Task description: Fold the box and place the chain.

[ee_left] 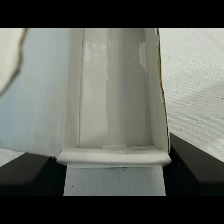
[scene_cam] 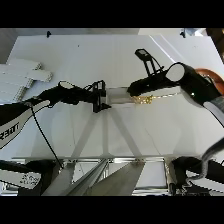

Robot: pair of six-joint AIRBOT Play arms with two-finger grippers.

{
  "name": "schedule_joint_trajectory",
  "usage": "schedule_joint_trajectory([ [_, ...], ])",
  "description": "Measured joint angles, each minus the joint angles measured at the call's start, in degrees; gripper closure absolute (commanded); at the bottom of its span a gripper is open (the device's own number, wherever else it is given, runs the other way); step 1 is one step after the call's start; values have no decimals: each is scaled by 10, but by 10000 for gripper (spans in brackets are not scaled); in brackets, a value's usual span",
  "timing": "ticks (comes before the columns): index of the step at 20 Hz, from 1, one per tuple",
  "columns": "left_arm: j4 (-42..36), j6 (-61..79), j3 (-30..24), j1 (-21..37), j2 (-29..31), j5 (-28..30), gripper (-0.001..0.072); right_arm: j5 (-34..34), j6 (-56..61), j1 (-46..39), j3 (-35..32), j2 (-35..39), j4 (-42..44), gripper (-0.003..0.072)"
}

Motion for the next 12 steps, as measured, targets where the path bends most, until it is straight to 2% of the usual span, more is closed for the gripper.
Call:
schedule_joint_trajectory([
  [10,0,-1,0,0,0,0,316,-39,-145,35,0,-56,167,676],
  [11,0,-1,0,0,0,0,316,-43,-152,37,0,-59,172,669],
  [12,0,-1,0,0,0,-1,316,-47,-157,37,0,-60,175,596],
])
